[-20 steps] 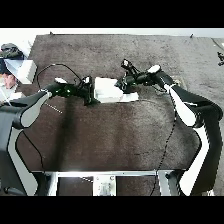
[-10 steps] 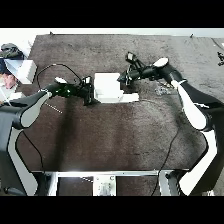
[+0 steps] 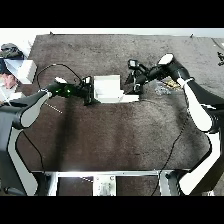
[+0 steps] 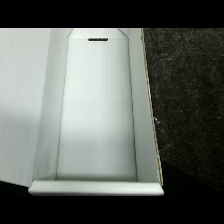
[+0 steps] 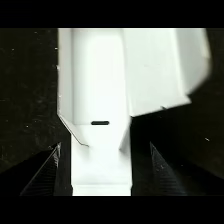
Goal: Fold the box and place the chain.
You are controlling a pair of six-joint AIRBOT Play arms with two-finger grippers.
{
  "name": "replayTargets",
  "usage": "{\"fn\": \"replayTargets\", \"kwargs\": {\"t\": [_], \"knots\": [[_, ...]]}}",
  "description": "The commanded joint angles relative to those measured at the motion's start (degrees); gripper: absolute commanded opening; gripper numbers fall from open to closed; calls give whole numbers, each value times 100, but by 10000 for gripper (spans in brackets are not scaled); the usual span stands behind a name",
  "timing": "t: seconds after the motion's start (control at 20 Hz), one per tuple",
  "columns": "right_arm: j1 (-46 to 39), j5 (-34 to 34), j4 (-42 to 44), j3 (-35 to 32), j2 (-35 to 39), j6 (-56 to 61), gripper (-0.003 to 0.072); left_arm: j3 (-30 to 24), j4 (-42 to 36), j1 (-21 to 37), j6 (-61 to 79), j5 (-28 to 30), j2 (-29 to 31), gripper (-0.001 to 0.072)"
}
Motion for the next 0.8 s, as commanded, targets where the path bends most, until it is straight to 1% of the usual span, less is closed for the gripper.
{"fn": "replayTargets", "kwargs": {"t": [0.0,0.1,0.35,0.55,0.6,0.65,0.7,0.75], "knots": [[229,-157,-570,-2,-199,155,595,0,-7,2,0,2,0,366],[302,-369,-651,-4,-245,348,594,0,-7,2,0,2,2,366],[404,-575,-649,-15,-258,352,593,0,-7,2,0,2,0,366],[444,-664,-649,-212,-258,348,582,0,-7,2,0,2,0,366],[444,-664,-649,-275,-256,345,440,0,-7,2,0,2,0,366],[444,-658,-647,-308,-258,345,414,0,-7,2,0,2,0,366],[444,-686,-625,-341,-258,345,412,0,-7,2,0,2,2,366],[444,-693,-619,-358,-256,339,325,0,-7,2,0,2,0,366]]}}
